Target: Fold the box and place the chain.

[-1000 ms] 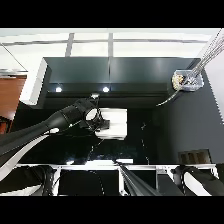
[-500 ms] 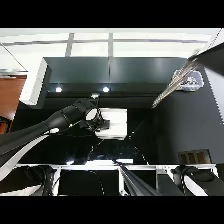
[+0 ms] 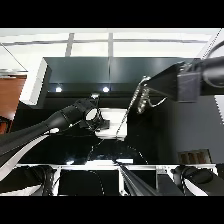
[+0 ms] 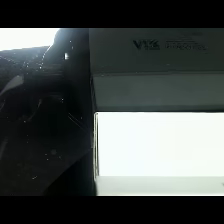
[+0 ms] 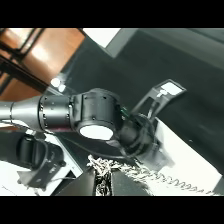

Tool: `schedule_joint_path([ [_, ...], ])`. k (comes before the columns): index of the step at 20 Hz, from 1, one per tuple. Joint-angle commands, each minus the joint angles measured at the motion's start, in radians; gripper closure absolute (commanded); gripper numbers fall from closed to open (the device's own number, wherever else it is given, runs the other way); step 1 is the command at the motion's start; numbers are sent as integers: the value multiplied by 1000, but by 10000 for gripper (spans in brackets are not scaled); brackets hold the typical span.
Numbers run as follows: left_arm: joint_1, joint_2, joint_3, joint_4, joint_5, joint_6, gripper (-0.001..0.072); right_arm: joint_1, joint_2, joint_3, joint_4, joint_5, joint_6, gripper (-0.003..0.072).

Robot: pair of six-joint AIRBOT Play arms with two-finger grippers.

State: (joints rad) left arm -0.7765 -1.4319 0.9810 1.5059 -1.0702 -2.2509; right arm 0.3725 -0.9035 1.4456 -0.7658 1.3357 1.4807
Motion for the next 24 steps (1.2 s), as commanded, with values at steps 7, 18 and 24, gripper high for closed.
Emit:
schedule_joint_path([
  [7,0,0,0,0,0,0,678,49,0,-186,2,-166,-1,668],
  [18,0,0,0,0,13,0,679,78,-8,-397,0,-166,-12,668],
  [24,0,0,0,0,15,0,678,79,-48,-521,-16,-270,-7,667],
])
